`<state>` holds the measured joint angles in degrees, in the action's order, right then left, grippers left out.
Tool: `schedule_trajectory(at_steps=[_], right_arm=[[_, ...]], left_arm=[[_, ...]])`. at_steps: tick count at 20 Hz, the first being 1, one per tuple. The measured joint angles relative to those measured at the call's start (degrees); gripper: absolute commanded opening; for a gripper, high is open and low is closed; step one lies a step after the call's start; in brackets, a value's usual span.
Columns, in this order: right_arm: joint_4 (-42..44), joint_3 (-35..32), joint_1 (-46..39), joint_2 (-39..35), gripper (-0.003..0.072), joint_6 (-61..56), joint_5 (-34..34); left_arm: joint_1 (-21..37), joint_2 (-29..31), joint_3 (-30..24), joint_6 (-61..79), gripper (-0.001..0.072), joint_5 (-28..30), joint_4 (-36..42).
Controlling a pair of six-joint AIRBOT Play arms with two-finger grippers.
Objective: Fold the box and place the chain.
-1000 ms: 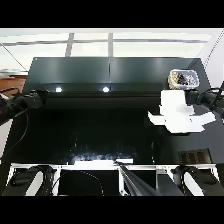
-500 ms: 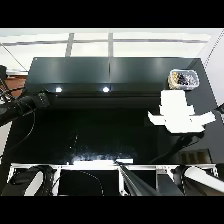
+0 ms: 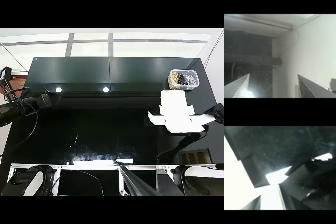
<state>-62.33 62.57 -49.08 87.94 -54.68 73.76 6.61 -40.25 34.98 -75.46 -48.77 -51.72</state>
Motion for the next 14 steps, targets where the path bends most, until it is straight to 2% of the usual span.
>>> schedule_trajectory(at_steps=[1, 2, 3, 6, 9, 14], right_arm=[[-1.9, 0.5, 0.7, 0.2, 0.0243, -0.2, 0.2], [-3.4, 1.0, 1.3, 0.5, 0.0077, -0.8, 0.4], [-4.2, 1.5, 1.9, 0.6, 0.0045, -1.6, 0.9], [-3.5, 2.4, 3.4, 0.8, 0.0046, -2.6, 3.3], [1.4, 2.0, 6.3, 0.6, 0.0046, -3.2, 7.9], [14.2, -5.0, 14.6, -4.3, 0.0046, -2.7, 10.6]], left_arm=[[0.0, 0.0, 0.0, 0.0, 0.0696, -0.2, 0.1], [0.0, -0.1, 0.0, 0.0, 0.0697, -0.4, 0.1], [0.0, -0.1, 0.0, 0.0, 0.0696, -0.8, 0.1], [0.0, -0.1, 0.0, 0.0, 0.0696, -1.2, 0.2], [0.0, -0.1, 0.0, 0.3, 0.0696, -1.4, 0.2], [-0.2, -0.1, 0.0, 0.6, 0.0696, -2.5, 0.2]])
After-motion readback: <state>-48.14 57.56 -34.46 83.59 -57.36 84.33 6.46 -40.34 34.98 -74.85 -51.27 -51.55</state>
